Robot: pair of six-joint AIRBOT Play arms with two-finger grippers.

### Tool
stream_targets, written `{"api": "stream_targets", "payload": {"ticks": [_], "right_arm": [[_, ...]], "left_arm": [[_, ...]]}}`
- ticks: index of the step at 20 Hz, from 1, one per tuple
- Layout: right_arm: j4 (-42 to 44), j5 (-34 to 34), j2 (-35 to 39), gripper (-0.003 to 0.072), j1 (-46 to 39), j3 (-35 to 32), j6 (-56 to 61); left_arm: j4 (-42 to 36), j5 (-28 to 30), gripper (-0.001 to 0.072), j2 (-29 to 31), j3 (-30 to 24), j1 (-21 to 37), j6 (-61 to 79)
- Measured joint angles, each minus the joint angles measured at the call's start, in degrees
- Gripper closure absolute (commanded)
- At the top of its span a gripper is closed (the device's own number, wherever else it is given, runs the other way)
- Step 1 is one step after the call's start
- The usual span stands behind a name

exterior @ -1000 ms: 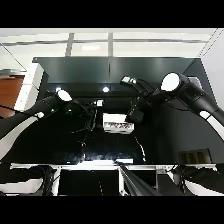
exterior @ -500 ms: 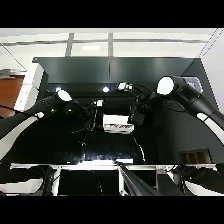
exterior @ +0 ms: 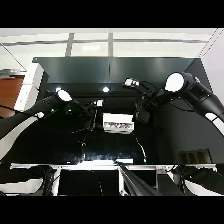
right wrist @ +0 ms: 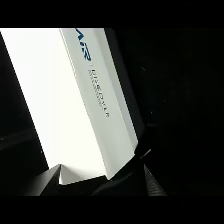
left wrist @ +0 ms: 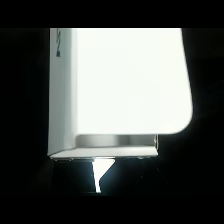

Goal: Fold the box and place the chain.

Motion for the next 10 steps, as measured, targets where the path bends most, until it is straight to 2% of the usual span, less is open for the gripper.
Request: {"api": "stream_targets", "payload": {"ticks": [2, 3, 4, 10], "right_arm": [[2.4, -1.9, 0.2, 0.0123, -0.6, -0.9, -1.2], [3.8, -3.2, 0.3, 0.0186, -0.7, -1.7, -2.0], [4.9, -4.1, 0.3, 0.0208, -0.9, -2.7, -2.6], [8.1, -7.8, 0.4, 0.0219, -1.1, -7.9, -4.7]], "left_arm": [[0.0, 0.0, 0.021, 0.0, 0.0, 0.0, 0.0], [0.0, 0.0, 0.021, 0.0, 0.0, 0.0, 0.0], [0.0, 0.0, 0.021, 0.0, 0.0, 0.0, 0.0], [0.0, 0.0, 0.021, 0.0, 0.0, 0.0, 0.0]]}}
